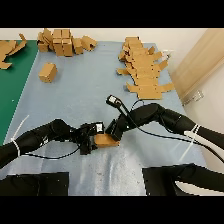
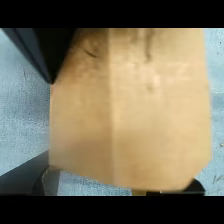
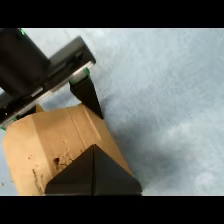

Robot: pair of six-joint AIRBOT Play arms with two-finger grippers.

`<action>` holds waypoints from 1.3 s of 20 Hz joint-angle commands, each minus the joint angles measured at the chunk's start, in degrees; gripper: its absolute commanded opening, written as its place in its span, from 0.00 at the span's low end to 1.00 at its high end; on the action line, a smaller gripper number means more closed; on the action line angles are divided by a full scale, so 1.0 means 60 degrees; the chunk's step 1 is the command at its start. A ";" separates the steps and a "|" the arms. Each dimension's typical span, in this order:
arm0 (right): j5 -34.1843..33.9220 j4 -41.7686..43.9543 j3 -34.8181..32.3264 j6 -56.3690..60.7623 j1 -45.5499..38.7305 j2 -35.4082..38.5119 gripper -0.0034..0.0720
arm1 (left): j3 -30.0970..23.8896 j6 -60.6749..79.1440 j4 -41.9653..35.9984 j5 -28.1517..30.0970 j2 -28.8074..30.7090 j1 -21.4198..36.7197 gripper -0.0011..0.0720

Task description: Fold the box.

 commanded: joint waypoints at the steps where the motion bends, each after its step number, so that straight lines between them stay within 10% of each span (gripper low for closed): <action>1: 0.0557 -0.1428 -0.0346 0.0834 0.0652 0.0313 0.05 | 0.0000 0.0004 0.0000 0.0000 0.0004 0.0007 0.66; 12: 0.3104 -0.5635 -0.1169 0.1242 0.2495 0.1898 0.05 | -0.0004 0.0004 0.0000 0.0000 0.0004 0.0007 0.66; 26: 0.3053 -0.5639 -0.1151 0.1169 0.2503 0.2299 0.20 | 0.0000 0.0004 -0.0004 0.0000 0.0004 0.0007 0.66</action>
